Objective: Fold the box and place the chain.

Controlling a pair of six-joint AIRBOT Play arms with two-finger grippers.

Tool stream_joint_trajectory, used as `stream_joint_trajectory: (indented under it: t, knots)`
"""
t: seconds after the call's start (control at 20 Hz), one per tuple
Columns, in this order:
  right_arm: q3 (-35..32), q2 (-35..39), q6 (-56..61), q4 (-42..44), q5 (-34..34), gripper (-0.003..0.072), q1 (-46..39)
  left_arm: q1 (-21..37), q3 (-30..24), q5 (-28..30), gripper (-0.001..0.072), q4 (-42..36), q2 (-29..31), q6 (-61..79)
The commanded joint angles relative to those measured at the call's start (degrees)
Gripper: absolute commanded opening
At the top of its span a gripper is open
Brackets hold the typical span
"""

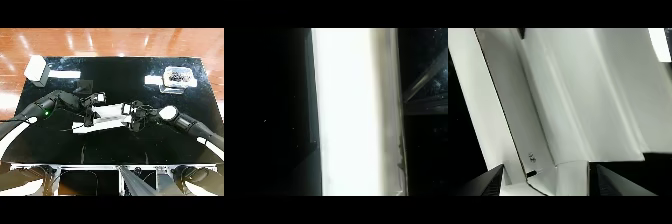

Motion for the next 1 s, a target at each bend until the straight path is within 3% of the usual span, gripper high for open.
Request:
stream_joint_trajectory:
  t: [0.0,0.25,0.55,0.95]
  knots:
    - [1.2,-0.7,-2.3,2.9,3.4,0.0720,-3.1,0.0,0.0,0.2,0.0023,0.7,0.0,0.0]
    - [1.3,-3.2,-7.3,8.7,7.0,0.0720,-3.0,0.0,0.0,0.1,0.0023,0.7,0.0,0.0]
    - [5.7,-8.9,-7.8,8.3,11.1,0.0720,-3.0,0.0,0.0,-0.2,0.0023,0.7,0.0,0.0]
    - [5.7,-9.6,0.7,-1.8,11.1,0.0720,-0.4,-0.1,2.8,-0.9,0.0023,-0.2,-2.3,0.0]
